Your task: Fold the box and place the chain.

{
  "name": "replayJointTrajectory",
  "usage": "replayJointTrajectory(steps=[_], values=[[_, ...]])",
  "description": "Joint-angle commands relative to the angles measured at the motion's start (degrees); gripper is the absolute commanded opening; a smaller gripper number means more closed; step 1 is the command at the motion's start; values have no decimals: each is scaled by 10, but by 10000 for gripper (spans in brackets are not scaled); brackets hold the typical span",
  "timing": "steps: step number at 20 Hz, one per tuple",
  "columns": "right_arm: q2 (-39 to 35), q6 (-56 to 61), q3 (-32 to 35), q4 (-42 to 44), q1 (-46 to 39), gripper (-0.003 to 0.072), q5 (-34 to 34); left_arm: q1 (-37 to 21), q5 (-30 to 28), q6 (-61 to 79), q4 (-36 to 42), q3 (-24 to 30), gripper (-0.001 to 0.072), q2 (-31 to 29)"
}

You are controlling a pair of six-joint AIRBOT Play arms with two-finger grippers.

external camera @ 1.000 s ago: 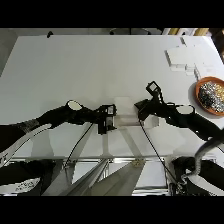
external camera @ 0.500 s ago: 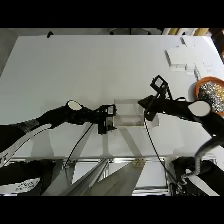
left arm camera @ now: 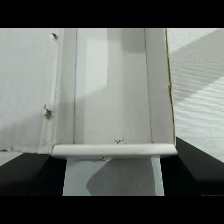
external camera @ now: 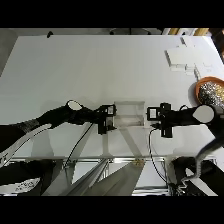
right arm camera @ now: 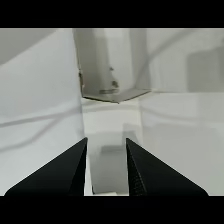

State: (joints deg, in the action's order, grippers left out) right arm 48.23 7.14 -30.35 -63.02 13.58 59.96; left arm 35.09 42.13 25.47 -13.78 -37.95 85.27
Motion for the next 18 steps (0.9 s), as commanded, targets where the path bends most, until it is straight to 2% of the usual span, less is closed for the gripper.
replayJointTrajectory(steps=[1,4,9,10,13,17,18], values=[[63,-69,2,54,0,237,-31,0,1,0,0,0,210,0],[92,-137,3,73,0,231,-58,0,1,0,0,0,210,0],[154,-152,3,96,0,214,-71,0,1,0,0,0,210,0],[164,-162,3,118,0,171,-73,0,1,0,0,0,210,0],[179,-211,3,194,0,156,-76,0,1,0,0,0,210,0],[201,-227,3,230,0,164,-75,0,1,0,0,0,210,0],[204,-226,3,230,0,209,-72,0,1,0,0,0,210,0]])
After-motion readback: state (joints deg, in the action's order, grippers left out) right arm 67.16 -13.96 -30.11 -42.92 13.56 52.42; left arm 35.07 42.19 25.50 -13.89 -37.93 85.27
